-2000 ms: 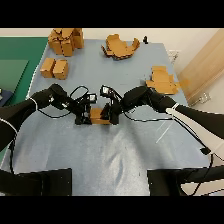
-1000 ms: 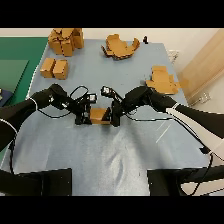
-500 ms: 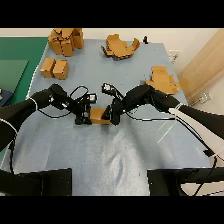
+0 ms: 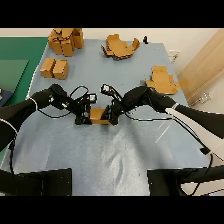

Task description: Fold the box.

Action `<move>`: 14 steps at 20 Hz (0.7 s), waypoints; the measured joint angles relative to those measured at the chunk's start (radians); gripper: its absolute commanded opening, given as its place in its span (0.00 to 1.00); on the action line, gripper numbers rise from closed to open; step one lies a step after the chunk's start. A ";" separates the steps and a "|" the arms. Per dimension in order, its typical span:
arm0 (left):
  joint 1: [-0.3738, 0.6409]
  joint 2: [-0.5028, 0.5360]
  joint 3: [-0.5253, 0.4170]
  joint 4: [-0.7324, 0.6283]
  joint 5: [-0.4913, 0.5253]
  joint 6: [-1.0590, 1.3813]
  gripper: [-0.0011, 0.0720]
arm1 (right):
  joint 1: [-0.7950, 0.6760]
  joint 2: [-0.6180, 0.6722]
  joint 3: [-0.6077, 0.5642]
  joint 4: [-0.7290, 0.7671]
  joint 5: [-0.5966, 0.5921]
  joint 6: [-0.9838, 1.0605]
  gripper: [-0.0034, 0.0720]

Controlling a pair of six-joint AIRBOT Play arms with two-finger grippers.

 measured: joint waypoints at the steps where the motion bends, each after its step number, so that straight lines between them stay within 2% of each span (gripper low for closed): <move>1: 0.000 0.000 0.000 0.000 0.000 0.000 0.04 | -0.002 0.021 0.002 0.000 0.017 0.000 0.05; 5: 0.000 0.008 0.000 0.001 0.005 0.000 0.04 | -0.006 0.146 0.006 -0.017 0.092 0.011 0.05; 8: 0.013 0.052 0.001 0.019 0.073 -0.077 0.03 | -0.026 0.254 0.006 -0.159 0.158 0.142 0.05; 11: 0.072 0.145 0.002 -0.011 0.231 -0.315 0.03 | -0.083 0.333 0.000 -0.364 0.176 0.350 0.05; 14: 0.198 0.240 0.003 -0.005 0.416 -0.597 0.03 | -0.150 0.385 -0.024 -0.481 0.179 0.470 0.05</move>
